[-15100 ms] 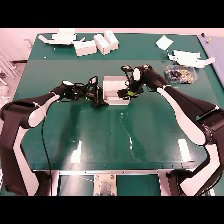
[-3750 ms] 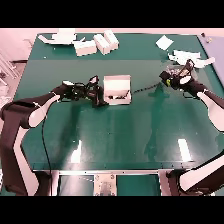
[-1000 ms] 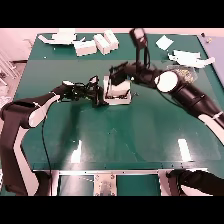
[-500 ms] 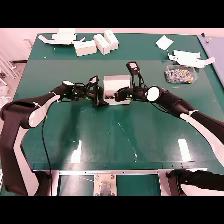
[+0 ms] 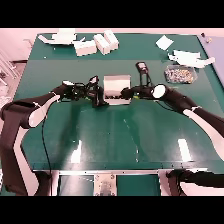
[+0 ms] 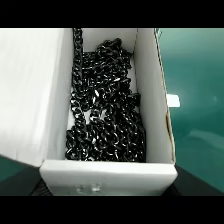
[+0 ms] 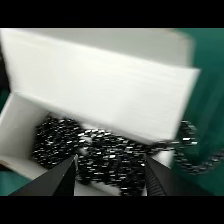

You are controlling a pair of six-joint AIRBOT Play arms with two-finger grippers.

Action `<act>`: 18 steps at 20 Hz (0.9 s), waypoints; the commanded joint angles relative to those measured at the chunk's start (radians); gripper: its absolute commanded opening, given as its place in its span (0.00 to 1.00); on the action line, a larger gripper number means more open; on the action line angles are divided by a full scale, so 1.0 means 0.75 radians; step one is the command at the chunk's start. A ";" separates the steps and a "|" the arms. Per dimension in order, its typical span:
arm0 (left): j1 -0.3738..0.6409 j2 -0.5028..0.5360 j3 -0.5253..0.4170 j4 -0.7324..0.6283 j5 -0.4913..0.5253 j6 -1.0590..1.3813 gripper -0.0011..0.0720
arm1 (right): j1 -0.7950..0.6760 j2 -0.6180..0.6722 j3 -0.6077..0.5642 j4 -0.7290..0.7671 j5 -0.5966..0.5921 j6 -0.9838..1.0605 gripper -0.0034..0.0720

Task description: Fold the box and place the chain.

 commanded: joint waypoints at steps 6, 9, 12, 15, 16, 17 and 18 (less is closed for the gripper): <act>0.001 0.001 0.001 0.000 0.000 0.001 0.67 | -0.284 0.000 -0.010 0.001 0.261 0.073 0.68; 0.001 0.001 0.001 0.000 0.001 0.001 0.67 | -0.285 -0.041 -0.010 0.000 0.264 0.080 0.68; 0.001 0.001 0.001 0.000 0.000 0.001 0.67 | -0.285 -0.118 -0.009 0.002 0.259 0.080 0.68; 0.001 0.001 0.001 0.000 0.000 0.001 0.67 | -0.280 -0.161 0.003 0.005 0.240 0.080 0.68; 0.001 0.001 0.001 0.000 0.000 0.001 0.67 | -0.280 -0.165 0.011 0.011 0.234 0.080 0.68; 0.001 0.001 0.001 0.000 0.000 0.001 0.67 | -0.280 -0.167 0.019 0.016 0.221 0.080 0.68; 0.001 0.001 0.001 0.000 0.000 0.000 0.67 | -0.278 -0.169 0.030 0.016 0.215 0.080 0.68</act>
